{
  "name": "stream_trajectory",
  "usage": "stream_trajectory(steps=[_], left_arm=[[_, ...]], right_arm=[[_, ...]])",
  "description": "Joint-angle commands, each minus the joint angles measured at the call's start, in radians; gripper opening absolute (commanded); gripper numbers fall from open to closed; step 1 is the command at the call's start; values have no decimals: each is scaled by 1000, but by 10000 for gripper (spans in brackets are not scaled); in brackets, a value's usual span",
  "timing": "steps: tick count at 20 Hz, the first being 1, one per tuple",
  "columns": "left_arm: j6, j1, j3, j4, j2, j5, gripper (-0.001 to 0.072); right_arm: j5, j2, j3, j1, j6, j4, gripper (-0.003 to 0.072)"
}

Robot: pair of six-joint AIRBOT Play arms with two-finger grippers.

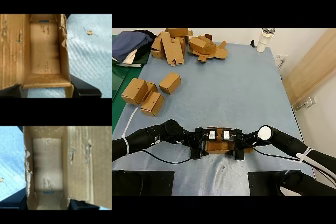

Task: Fold the box.

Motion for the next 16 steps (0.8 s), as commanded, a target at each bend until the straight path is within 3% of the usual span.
stream_trajectory(steps=[1, 14, 15, 16], left_arm=[[0, -3, 0, 4, -4, 12, 346], [-1, -2, 0, 3, -5, 63, 344], [-1, -2, 0, 3, -5, 63, 344], [-1, -2, 0, 3, -5, 63, 344]], right_arm=[[0, 0, 1, 0, 0, 0, 479], [0, 0, 1, 0, 1, 0, 479], [0, 0, 1, 0, 2, 1, 489], [0, 1, 1, 0, 12, 0, 596]])
